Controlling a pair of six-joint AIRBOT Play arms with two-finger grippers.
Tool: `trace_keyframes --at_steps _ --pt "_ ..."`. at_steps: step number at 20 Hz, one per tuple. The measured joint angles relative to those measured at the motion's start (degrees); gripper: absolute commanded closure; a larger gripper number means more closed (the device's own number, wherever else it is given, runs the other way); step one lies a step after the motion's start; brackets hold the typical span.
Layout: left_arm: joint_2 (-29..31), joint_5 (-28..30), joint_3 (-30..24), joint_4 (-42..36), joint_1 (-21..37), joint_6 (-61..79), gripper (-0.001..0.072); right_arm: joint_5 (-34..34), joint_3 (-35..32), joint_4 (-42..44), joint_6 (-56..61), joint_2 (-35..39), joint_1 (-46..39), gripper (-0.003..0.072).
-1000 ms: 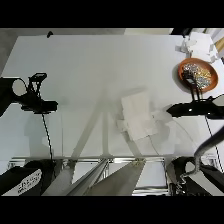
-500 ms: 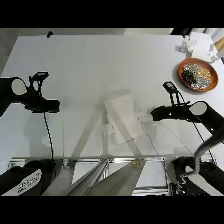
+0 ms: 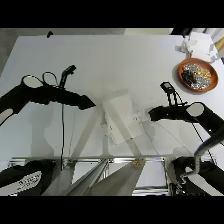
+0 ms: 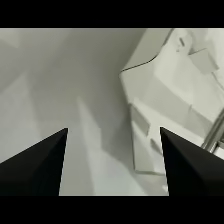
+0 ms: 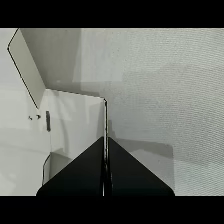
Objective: Fold the box and place the chain.
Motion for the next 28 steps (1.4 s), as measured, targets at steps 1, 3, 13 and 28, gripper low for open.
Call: trace_keyframes --at_steps 1,3,13,28 --pt "-1.84 0.68 0.0 -1.6 -1.38 1.73 0.0076 0.0 0.0 0.02 0.0 0.0 0.02 0.0674" --pt "-4.92 2.03 0.0 -4.48 -3.76 4.74 0.0076 -0.04 0.0 0.02 0.02 0.0 0.02 0.0674" --pt "-13.4 7.87 0.0 -13.7 -12.83 11.96 0.0284 -0.07 0.0 0.02 0.02 0.0 0.02 0.0673" --pt "-10.27 8.39 1.03 -13.97 -14.45 33.48 0.0709 10.38 0.9 0.0 0.04 3.3 0.11 0.0387"
